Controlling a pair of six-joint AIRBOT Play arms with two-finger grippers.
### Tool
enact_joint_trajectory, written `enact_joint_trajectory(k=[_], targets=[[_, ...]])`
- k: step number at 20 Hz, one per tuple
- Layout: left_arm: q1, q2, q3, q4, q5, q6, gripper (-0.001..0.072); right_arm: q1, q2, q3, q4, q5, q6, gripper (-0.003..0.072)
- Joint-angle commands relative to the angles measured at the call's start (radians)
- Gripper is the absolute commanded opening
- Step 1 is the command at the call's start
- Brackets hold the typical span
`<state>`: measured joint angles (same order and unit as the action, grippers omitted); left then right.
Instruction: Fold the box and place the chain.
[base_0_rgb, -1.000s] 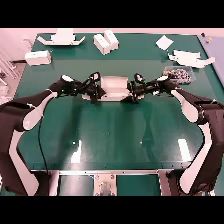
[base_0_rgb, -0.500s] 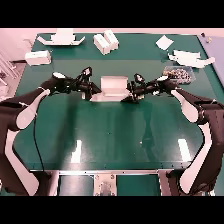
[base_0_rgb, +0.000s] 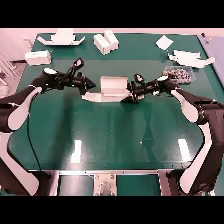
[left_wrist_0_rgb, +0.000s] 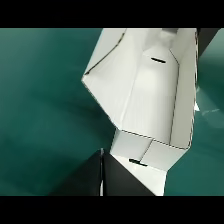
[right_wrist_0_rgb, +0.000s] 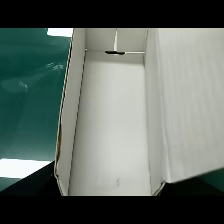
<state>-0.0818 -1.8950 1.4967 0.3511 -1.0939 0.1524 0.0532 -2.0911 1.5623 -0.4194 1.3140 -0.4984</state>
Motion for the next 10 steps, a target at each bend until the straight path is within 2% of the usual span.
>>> enact_joint_trajectory(k=[1,3,6,10], targets=[[0.036,0.028,0.0,-0.046,0.006,-0.162,0.0016,0.0,0.0,0.0,0.0,0.0,0.0,0.0528],[0.066,0.045,-0.002,-0.05,0.003,-0.325,0.0016,0.0,0.0,0.0,0.0,0.0,0.0,0.0528],[0.123,0.053,-0.002,-0.027,-0.065,-0.518,0.0016,0.0,0.0,0.0,0.0,0.0,0.0,0.0527],[0.185,0.053,-0.002,0.167,-0.087,-0.817,0.0015,0.0,0.0,0.0,0.0,0.0,0.0,0.0528]])
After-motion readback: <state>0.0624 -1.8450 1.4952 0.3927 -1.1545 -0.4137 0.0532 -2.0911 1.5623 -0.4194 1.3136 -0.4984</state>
